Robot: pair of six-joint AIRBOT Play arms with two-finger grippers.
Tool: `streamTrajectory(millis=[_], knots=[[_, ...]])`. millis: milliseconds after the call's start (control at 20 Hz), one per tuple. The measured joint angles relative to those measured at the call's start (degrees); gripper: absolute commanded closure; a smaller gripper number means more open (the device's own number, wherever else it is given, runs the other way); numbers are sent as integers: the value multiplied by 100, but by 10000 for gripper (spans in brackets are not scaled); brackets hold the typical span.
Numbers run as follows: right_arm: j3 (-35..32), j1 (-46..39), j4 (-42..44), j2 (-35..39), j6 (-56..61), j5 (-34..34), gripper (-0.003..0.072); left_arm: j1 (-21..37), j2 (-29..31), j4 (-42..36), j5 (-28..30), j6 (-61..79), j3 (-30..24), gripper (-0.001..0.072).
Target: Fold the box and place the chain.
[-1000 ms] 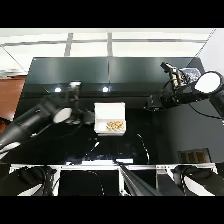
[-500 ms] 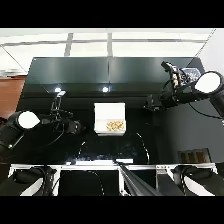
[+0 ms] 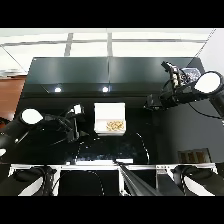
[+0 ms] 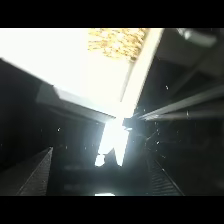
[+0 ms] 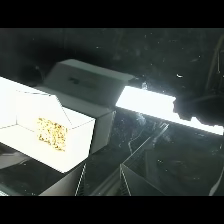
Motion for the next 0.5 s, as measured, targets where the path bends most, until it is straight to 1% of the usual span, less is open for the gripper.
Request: streamTrajectory(millis=[100,300,500], knots=[[0,9,2,0,28,0,418,13,-422,-284,11,758,59,-2],[0,24,15,0,83,2,417,186,-1147,-693,111,1550,238,-2],[0,24,17,0,109,0,417,339,-1556,-909,101,2015,367,-2]])
